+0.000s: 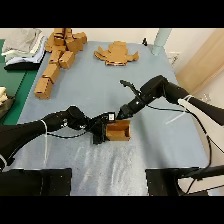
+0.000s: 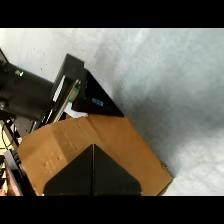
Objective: Fold the box.
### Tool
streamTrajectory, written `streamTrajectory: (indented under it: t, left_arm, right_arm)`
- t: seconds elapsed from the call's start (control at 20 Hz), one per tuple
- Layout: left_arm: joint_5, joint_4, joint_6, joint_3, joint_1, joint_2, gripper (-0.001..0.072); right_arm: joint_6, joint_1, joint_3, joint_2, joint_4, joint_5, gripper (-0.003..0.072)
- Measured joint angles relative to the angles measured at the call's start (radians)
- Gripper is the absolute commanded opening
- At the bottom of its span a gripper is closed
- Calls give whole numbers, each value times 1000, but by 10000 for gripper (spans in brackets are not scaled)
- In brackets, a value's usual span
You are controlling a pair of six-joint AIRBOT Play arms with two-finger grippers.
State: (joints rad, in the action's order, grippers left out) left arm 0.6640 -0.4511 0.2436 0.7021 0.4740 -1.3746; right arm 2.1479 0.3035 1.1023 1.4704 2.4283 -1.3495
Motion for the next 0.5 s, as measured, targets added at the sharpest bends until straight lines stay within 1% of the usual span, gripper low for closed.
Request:
streamTrajectory:
  t: [0.2, 0.5]
  left_arm:
    - [0, 0, 0, 0, 0, 0, 523]
    - [0, 0, 0, 0, 0, 0, 523]
  right_arm:
    - [69, 22, -134, -115, -1, 102, 1]
    - [178, 101, -320, -291, -4, 306, 1]
